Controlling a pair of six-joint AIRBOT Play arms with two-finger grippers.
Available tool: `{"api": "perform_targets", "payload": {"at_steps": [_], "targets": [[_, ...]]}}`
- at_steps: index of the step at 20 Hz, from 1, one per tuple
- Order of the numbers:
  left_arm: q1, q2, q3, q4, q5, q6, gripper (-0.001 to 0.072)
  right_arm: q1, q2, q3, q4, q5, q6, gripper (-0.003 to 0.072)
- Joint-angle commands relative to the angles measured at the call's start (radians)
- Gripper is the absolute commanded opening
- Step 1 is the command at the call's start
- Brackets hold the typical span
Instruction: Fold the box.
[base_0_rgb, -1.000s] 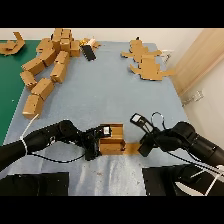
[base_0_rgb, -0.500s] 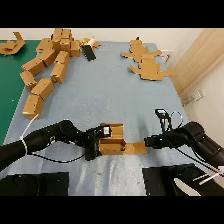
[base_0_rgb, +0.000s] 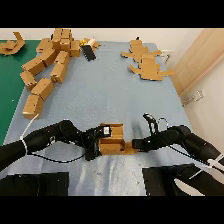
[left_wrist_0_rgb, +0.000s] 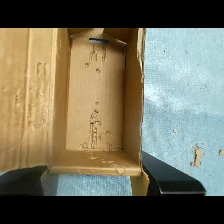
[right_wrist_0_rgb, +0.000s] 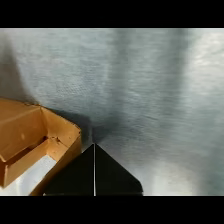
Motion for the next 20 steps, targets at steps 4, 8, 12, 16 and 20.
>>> {"api": "perform_targets", "payload": {"at_steps": [4, 8, 12, 16, 20], "targets": [[0.001, 0.0, 0.0, 0.0, 0.0, 0.0, 0.0523, 0.065, -0.002, 0.046, 0.082, 0.027, -0.018, 0.0005], [0.001, 0.0, 0.0, 0.0, 0.0, 0.0, 0.0523, 0.105, 0.028, 0.089, 0.085, 0.03, -0.018, 0.0113], [0.001, 0.0, 0.0, 0.0, 0.0, 0.0, 0.0523, 0.106, 0.028, 0.09, 0.089, 0.026, -0.017, 0.0113], [0.001, 0.0, 0.0, 0.0, 0.0, 0.0, 0.0523, 0.106, 0.028, 0.09, 0.084, 0.021, -0.013, 0.0113], [0.001, 0.0, 0.0, 0.0, 0.0, 0.0, 0.0523, 0.106, 0.032, 0.09, 0.077, 0.017, -0.006, 0.0114]]}}
